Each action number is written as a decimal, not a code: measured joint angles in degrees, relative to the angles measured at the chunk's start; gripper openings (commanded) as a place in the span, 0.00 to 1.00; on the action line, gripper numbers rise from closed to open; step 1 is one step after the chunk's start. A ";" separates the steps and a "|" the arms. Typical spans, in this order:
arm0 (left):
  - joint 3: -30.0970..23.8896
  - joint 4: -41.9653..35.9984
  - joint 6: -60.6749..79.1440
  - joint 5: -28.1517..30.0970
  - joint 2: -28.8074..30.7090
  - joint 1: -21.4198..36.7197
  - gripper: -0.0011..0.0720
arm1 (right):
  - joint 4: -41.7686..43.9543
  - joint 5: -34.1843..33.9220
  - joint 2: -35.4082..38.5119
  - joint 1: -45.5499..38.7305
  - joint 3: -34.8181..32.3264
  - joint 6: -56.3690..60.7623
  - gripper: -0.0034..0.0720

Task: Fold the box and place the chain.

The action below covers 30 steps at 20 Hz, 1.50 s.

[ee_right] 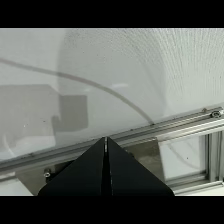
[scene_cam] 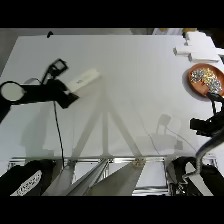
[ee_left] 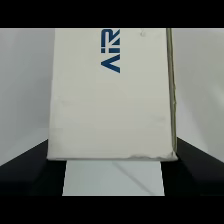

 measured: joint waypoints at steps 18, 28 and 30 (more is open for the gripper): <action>0.02 9.44 -22.93 -19.82 -10.23 20.79 0.96 | 0.00 0.02 0.00 0.00 0.00 0.00 0.07; 0.02 10.27 -25.68 -22.45 -0.94 20.55 0.96 | 0.02 0.00 0.00 0.00 0.00 0.00 0.07; 0.02 10.27 -25.77 -22.01 4.48 19.98 0.96 | 0.00 0.00 0.00 0.00 0.00 0.00 0.07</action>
